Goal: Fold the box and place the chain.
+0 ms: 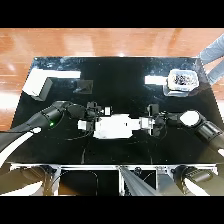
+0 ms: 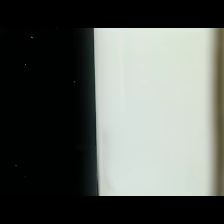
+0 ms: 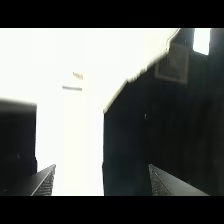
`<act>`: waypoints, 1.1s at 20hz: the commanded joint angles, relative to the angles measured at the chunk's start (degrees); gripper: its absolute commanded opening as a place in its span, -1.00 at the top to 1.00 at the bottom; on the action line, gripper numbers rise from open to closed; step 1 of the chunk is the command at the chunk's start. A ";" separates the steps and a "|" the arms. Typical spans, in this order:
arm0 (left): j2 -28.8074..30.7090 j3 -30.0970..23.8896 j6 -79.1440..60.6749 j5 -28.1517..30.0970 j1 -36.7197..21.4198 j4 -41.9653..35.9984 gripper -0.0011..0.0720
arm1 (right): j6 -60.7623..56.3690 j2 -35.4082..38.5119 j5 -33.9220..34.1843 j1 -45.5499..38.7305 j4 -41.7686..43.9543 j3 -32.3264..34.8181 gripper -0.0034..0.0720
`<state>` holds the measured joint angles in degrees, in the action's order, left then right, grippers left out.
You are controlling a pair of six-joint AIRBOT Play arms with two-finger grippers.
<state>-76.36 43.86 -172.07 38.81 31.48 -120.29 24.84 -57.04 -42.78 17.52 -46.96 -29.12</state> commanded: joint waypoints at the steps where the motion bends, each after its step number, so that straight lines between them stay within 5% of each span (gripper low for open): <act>1: 0.04 -0.02 0.00 -0.09 -0.09 -0.28 0.92 | 0.66 -0.39 -1.88 2.99 3.85 0.09 -0.99; 13: 0.04 -0.02 0.00 0.17 -0.20 -0.37 0.92 | -1.07 -0.39 -3.30 8.09 2.29 0.39 -0.99; 22: 0.04 -0.02 0.00 0.07 -0.20 -0.37 0.92 | -1.22 -3.91 1.66 11.39 2.43 2.03 -0.99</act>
<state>-76.36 43.86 -172.07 38.94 31.33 -120.68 23.62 -59.13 -43.33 27.27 -44.58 -27.35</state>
